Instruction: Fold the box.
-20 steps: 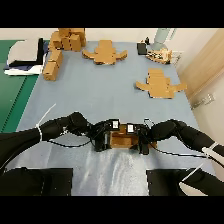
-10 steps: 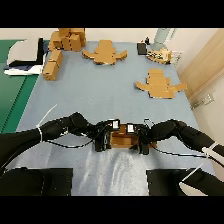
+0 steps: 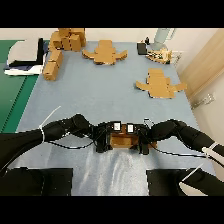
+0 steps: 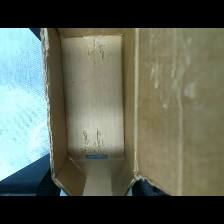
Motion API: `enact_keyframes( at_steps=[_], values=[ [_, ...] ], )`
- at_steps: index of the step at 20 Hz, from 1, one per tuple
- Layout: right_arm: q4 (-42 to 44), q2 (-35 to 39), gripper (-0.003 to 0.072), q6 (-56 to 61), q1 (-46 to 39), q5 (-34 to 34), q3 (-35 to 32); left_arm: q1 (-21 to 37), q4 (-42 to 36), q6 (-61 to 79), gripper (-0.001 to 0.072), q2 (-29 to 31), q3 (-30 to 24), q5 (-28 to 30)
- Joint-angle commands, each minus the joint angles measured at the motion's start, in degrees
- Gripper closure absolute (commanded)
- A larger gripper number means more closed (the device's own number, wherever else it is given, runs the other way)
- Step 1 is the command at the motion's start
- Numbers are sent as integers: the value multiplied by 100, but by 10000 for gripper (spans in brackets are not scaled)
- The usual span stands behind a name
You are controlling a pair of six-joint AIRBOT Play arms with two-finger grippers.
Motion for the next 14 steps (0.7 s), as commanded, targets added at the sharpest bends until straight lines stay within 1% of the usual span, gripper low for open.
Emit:
enact_keyframes(
  at_steps=[1,6,7,8,9,14],
  values=[
    [0,2,220,0,-2,0,2,-28,-48,9,3,-61,7,-7],
    [0,2,220,2,-2,0,2,-26,-105,114,5,-61,7,15],
    [0,2,220,0,-2,0,2,-26,-103,116,80,-61,4,13],
    [0,2,220,0,-2,0,2,-26,-101,116,207,-61,4,-9],
    [0,2,220,0,-2,0,2,-26,-101,111,223,-61,4,-13],
    [0,2,220,0,-2,0,2,-26,-101,111,222,-61,4,-11]
  ],
)
